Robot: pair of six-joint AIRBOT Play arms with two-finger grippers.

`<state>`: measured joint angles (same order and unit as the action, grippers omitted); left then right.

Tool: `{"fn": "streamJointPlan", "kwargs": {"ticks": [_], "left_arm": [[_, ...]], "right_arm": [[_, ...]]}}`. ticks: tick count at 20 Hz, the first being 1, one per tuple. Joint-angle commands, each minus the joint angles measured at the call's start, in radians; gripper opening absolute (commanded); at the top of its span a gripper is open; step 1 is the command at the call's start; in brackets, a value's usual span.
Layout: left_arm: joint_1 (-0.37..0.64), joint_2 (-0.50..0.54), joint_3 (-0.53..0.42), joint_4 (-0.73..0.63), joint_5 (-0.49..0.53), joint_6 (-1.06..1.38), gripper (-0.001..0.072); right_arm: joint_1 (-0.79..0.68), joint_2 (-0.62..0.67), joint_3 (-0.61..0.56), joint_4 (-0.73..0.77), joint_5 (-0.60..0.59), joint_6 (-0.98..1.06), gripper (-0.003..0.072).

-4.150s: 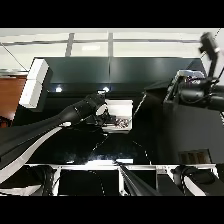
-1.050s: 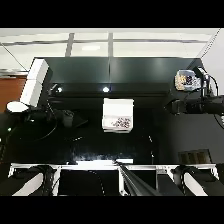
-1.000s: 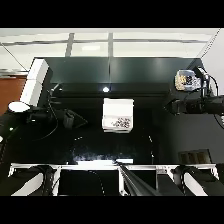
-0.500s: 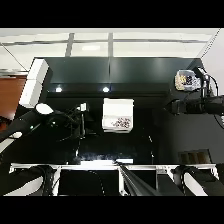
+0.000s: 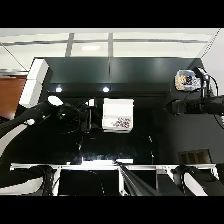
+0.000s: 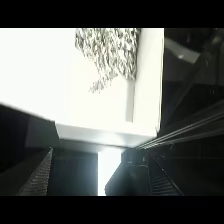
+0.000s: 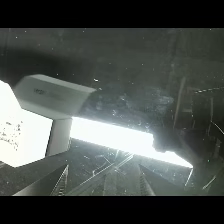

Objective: Fold the box and place the chain.

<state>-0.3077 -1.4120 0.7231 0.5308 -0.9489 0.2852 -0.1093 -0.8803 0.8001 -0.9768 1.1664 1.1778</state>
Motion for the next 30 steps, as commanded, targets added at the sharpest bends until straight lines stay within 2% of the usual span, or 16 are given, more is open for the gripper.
{"fn": "streamJointPlan", "kwargs": {"ticks": [1, 7, 10, 11, 12, 13, 15, 17, 18, 19, 20, 24, 26, 30], "left_arm": [[-0.029, -0.017, 0.022, -0.017, 0.002, -0.001, 0.071], [-0.068, -0.024, 0.029, -0.019, 0.041, -0.006, 0.0709], [-0.076, -0.024, 0.028, -0.017, 0.028, -0.02, 0.0696], [-0.079, -0.024, 0.028, -0.012, 0.029, -0.027, 0.0645], [-0.082, -0.024, 0.028, -0.011, 0.029, -0.027, 0.0524], [-0.084, -0.024, 0.028, -0.009, 0.031, -0.027, 0.0478], [-0.088, -0.024, 0.028, -0.008, 0.042, -0.027, 0.0478], [-0.087, -0.024, 0.028, -0.008, 0.058, -0.027, 0.0478], [-0.087, -0.024, 0.028, -0.008, 0.06, -0.027, 0.0478], [-0.087, -0.024, 0.028, -0.008, 0.059, -0.027, 0.0478], [-0.087, -0.024, 0.028, -0.008, 0.058, -0.027, 0.0478], [-0.087, -0.024, 0.028, -0.008, 0.06, -0.027, 0.0479], [-0.087, -0.024, 0.028, -0.008, 0.059, -0.027, 0.0479], [-0.087, -0.024, 0.028, -0.008, 0.059, -0.027, 0.0479]], "right_arm": [[0.0, 0.0, 0.0, 0.0, 0.001, 0.0, 0.0491], [0.0, 0.0, 0.0, 0.0, 0.001, 0.0, 0.0491], [0.0, 0.0, 0.0, 0.0, 0.0, 0.0, 0.0491], [0.0, 0.0, -0.001, 0.0, 0.0, 0.0, 0.0491], [0.0, 0.0, -0.001, 0.0, 0.0, 0.0, 0.0491], [0.003, 0.0, -0.001, 0.01, -0.006, 0.0, 0.0491], [0.031, 0.0, -0.004, 0.067, -0.042, 0.0, 0.0491], [0.109, -0.016, -0.009, 0.127, -0.14, 0.003, 0.0492], [0.161, -0.035, -0.009, 0.163, -0.202, 0.015, 0.0523], [0.215, -0.068, -0.006, 0.208, -0.277, 0.02, 0.0638], [0.261, -0.114, 0.008, 0.233, -0.336, 0.019, 0.0704], [0.374, -0.396, 0.176, 0.244, -0.454, 0.018, 0.0703], [0.393, -0.497, 0.229, 0.243, -0.432, -0.043, 0.0702], [0.394, -0.482, 0.233, 0.23, -0.222, -0.348, 0.0701]]}}
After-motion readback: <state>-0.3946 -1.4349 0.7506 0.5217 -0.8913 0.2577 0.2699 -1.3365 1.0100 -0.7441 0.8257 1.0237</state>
